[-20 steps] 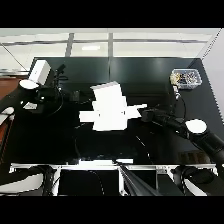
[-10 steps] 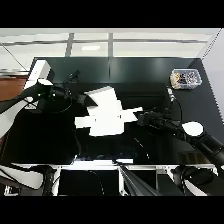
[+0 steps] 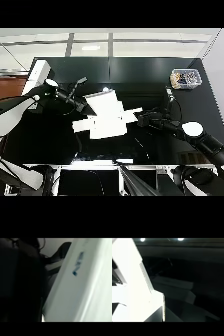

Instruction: Fold the box and place the chain.

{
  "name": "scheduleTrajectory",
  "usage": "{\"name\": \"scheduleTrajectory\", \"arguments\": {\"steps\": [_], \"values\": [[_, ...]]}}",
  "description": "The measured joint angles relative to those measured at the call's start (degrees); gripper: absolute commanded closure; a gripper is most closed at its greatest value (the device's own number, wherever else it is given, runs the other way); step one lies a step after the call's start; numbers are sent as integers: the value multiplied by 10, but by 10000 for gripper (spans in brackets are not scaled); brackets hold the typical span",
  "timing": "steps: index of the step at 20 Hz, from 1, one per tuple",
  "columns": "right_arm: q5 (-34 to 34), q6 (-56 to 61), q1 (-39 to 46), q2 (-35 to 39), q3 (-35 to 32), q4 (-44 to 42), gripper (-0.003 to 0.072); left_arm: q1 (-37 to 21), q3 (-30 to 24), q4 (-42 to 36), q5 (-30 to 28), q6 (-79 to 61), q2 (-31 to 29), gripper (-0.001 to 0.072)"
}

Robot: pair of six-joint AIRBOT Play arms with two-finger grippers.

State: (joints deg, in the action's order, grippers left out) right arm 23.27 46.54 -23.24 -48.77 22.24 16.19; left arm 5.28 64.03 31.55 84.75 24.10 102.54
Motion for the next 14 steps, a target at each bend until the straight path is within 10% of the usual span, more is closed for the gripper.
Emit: {"name": "scheduleTrajectory", "arguments": {"steps": [1,4,14], "values": [[0,5,0,0,0,9,646,2,1,2,3,-4,0,644],[12,40,10,0,3,52,-24,6,3,7,11,-11,1,681],[342,98,136,0,172,384,-20,33,-16,-9,-55,-30,-96,683]]}}
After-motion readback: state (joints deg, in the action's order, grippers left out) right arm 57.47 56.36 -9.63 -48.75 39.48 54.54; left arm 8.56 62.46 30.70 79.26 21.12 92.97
